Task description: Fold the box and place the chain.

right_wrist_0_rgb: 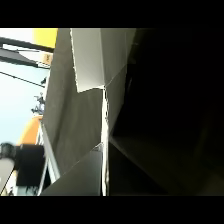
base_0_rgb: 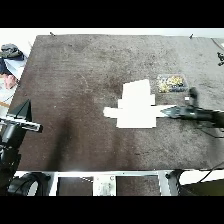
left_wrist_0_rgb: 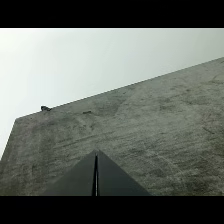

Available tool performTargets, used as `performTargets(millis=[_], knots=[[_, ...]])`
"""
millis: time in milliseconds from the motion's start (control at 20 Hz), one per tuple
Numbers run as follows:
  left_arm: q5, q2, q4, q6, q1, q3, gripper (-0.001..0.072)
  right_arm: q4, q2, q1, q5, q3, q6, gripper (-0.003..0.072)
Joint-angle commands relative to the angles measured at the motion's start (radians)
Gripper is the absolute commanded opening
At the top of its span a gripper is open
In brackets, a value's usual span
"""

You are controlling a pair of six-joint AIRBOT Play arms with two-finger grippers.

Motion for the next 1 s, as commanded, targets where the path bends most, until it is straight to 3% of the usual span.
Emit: performTargets(millis=[0, 150, 250, 500, 550, 600, 650, 950], knots=[[-0.001, 0.0, 0.001, 0.001, 0.0, 0.0, 0.0013, 0.191, 0.104, 0.327, -0.323, -0.161, 0.016, -0.0008], [-0.009, 0.0, 0.001, 0.0, 0.0, 0.001, 0.0013, 0.322, 0.103, 0.566, -0.519, -0.089, 0.021, -0.0008], [-0.04, 0.0, 0.001, 0.0, 0.0, 0.001, 0.0013, 0.306, 0.103, 0.673, -0.7, -0.014, 0.092, -0.0009], [-0.077, 0.0, 0.001, 0.001, 0.0, 0.001, 0.0015, 0.303, 0.103, 0.745, -0.916, 0.057, 0.101, -0.0009], [-0.082, 0.0, 0.002, 0.009, 0.0, 0.001, 0.0128, 0.302, 0.102, 0.745, -0.927, 0.057, 0.1, -0.0008], [-0.089, 0.0, 0.001, 0.009, 0.0, 0.001, 0.0437, 0.302, 0.101, 0.745, -0.928, 0.057, 0.087, -0.0008], [-0.094, 0.0, 0.002, 0.009, 0.0, 0.001, 0.0573, 0.298, 0.101, 0.745, -0.928, 0.057, 0.066, -0.0008], [-0.107, -0.04, -0.002, -0.047, 0.0, 0.01, 0.0571, 0.295, 0.084, 0.745, -0.956, 0.059, -0.032, -0.0009]])
